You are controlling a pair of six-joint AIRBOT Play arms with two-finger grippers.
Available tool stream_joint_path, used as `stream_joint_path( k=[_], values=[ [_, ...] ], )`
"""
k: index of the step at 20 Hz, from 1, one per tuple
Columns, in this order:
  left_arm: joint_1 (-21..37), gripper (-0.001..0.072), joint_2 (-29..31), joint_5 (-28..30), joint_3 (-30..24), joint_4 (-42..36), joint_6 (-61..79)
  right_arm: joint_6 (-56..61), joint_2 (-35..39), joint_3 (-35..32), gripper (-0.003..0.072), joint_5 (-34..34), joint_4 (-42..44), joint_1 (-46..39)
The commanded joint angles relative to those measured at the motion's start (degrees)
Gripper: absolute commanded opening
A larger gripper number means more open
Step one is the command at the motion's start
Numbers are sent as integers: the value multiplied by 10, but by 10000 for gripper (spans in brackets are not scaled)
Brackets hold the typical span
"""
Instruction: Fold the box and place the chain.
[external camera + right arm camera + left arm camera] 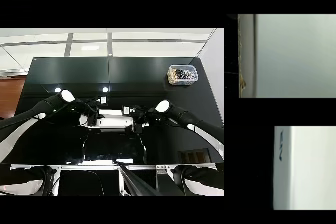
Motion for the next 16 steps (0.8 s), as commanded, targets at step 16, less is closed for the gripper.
stream_joint_path(
  k=[16],
  values=[
    [0, 29, 0, 0, 0, 0, -1, 6, -6, 1, 635, 16, -1, -22]
  ],
)
